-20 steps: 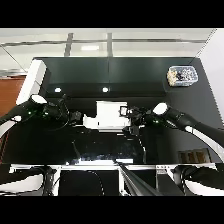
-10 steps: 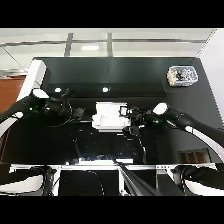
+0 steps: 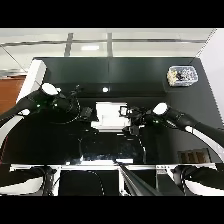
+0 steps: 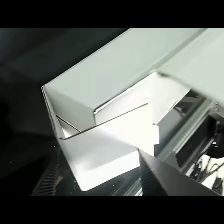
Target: Fold the box and place the chain.
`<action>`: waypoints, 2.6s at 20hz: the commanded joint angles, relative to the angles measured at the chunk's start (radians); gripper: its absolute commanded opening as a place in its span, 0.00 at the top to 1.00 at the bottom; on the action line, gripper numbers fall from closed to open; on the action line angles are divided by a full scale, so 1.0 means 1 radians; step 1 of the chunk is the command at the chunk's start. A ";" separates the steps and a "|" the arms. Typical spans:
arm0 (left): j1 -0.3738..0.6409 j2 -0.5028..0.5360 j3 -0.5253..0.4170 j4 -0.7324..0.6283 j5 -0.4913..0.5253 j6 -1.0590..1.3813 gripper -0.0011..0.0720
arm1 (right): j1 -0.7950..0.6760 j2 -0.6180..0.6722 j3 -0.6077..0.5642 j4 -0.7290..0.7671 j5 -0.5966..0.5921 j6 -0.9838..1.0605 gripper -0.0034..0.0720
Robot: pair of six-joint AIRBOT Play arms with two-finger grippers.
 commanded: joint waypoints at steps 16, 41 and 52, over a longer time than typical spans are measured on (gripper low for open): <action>-0.187 0.000 0.105 0.243 0.077 -0.312 0.49 | 0.000 0.000 0.000 0.000 0.000 0.000 0.69; -0.440 -0.013 0.168 0.767 0.154 -0.985 0.51 | 0.000 0.000 0.001 0.000 0.000 0.000 0.69; -0.469 -0.087 0.204 0.761 0.111 -1.075 0.51 | 0.000 0.000 0.000 0.000 0.000 0.000 0.69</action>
